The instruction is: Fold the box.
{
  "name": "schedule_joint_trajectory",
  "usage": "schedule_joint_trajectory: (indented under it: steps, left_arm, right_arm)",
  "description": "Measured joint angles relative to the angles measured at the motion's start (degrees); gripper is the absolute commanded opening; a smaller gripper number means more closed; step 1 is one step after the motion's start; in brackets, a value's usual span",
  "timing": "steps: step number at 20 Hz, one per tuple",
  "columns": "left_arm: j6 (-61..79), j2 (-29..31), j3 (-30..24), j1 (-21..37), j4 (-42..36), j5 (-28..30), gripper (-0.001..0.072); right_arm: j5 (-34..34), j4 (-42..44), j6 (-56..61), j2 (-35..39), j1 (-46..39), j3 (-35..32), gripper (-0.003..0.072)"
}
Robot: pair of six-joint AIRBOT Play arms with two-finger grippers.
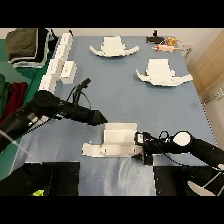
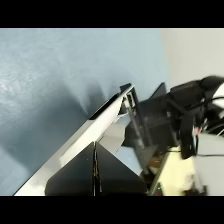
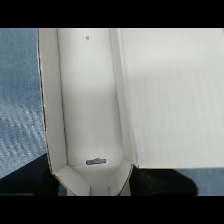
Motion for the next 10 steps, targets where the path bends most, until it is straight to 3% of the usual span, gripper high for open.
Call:
schedule_joint_trajectory:
  steps: [5,10]
  left_arm:
    - [4.11,9.57,-0.11,1.33,14.23,-5.90,0.0016]
    - [14.21,11.93,-0.17,1.62,18.49,-8.48,0.0013]
  right_arm:
    - [0.00,0.00,-0.02,0.00,0.00,0.00,0.0437]
    - [0.00,0.00,-0.02,0.02,0.00,0.00,0.0436]
